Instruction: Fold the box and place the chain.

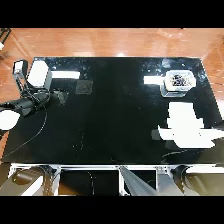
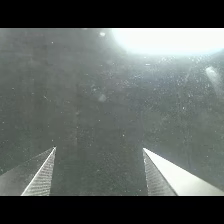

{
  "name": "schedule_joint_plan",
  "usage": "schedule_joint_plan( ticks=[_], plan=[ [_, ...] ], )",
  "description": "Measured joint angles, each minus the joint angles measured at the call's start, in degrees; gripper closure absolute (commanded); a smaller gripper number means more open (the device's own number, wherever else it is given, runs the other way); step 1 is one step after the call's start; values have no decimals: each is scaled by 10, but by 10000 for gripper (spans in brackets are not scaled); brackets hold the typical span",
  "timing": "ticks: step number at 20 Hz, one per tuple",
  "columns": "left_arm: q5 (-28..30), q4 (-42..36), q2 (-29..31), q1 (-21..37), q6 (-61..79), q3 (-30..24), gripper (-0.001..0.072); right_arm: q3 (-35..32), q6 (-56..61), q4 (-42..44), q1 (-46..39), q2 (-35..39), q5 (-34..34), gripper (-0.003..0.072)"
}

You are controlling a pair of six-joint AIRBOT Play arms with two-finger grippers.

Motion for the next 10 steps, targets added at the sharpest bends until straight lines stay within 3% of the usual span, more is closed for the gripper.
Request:
schedule_joint_plan(
  ticks=[6,8,10],
  plan=[
    [1,-2,0,0,0,0,87,13,3,36,1,-39,-41,-4],
    [1,-7,0,0,0,0,87,14,6,38,1,-43,-46,155],
    [1,-14,0,0,1,0,87,14,10,36,1,-46,-46,157]
  ],
)
